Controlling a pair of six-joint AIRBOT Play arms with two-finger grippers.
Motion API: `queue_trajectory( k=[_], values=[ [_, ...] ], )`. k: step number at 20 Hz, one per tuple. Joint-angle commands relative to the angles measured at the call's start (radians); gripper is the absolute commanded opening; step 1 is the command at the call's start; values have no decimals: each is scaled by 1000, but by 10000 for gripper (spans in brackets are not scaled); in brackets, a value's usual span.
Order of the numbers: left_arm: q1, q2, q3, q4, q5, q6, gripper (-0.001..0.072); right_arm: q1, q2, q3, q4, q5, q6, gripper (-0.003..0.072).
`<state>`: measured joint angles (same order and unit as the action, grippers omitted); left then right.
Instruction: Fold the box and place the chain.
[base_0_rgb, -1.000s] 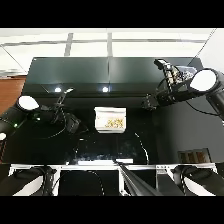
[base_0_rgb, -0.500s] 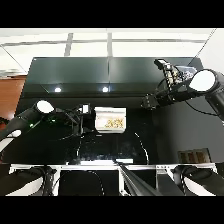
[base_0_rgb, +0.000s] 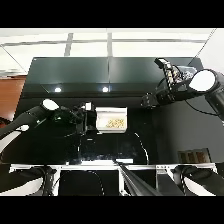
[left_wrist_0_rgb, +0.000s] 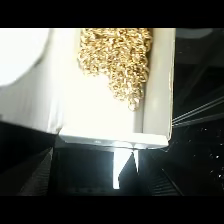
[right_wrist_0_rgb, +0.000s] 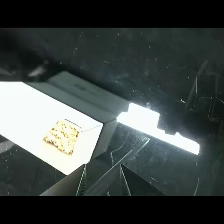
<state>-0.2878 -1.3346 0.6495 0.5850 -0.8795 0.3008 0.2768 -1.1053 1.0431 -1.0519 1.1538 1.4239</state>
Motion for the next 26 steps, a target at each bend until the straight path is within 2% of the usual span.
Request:
queue_trajectory(
  k=[1, 9, 12, 16, 26],
  values=[
    [-26, -6, 3, -14, 9, 14, 713, 0, -1, -1, 0, -16, 0, 240],
    [-32, -9, 5, 0, -28, 2, 712, 0, -1, -1, 0, -23, 0, 240],
    [-37, -9, 5, -11, -25, 2, 712, 0, -1, -1, 0, -34, 0, 240],
    [-37, -10, 6, -105, 8, 2, 712, 0, -1, -1, 0, -43, 0, 240],
    [-69, -13, 11, -95, 27, 7, 705, 0, -26, -1, 3, -111, 0, 240]
  ],
)
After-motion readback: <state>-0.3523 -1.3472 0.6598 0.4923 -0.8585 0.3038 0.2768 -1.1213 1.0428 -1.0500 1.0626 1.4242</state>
